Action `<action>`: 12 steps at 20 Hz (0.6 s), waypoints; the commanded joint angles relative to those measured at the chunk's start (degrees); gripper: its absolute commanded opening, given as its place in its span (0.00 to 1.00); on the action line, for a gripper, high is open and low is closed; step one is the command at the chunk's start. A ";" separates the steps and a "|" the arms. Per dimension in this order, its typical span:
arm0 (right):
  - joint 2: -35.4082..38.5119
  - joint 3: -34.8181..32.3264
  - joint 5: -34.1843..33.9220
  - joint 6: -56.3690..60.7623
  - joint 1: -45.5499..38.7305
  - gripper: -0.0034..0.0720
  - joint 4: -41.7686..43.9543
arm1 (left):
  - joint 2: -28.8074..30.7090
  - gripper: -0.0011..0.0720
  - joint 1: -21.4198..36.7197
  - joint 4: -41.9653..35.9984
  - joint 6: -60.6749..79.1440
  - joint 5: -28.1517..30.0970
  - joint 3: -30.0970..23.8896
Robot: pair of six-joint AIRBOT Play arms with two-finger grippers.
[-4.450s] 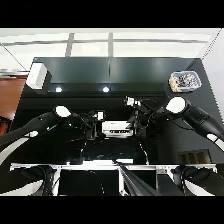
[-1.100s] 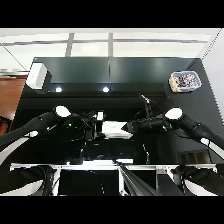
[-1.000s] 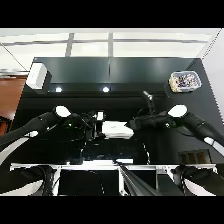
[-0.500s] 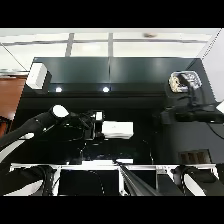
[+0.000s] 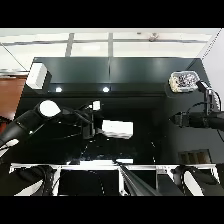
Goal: Fold the box and place the chain.
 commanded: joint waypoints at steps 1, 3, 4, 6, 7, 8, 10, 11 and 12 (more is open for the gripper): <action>0.15 -2.45 -1.25 0.31 -0.52 0.07 1.77 | -4.57 0.99 -4.50 0.39 -4.26 -0.74 5.44; 0.15 -2.91 -1.29 0.31 -0.52 0.07 1.84 | -8.68 0.99 -6.25 0.44 -4.26 -0.81 8.37; 0.15 -3.15 -1.27 0.31 -0.52 0.07 1.86 | -10.21 0.99 -6.84 0.44 -4.26 -0.79 9.27; 0.15 -3.39 -1.27 0.28 -0.52 0.07 1.81 | -12.59 0.99 -7.58 0.44 -4.26 -0.66 10.14; 0.15 -3.41 -1.31 0.26 -0.52 0.07 1.81 | -13.51 0.99 -7.63 0.37 -4.39 -0.02 10.14; 0.15 -3.41 -1.81 0.28 -0.52 0.07 1.81 | -14.12 0.99 -7.72 0.42 -5.44 0.92 10.14; 0.15 -3.41 -2.64 0.28 -0.52 0.07 1.84 | -14.49 0.99 -7.98 0.31 -5.84 1.66 10.14; 0.15 -3.41 -2.89 0.28 -0.52 0.07 1.84 | -14.49 0.99 -8.24 0.31 -5.84 1.64 10.14; 0.13 -3.41 -3.04 0.28 -0.52 0.07 1.84 | -14.49 0.99 -8.55 0.35 -5.84 1.64 10.14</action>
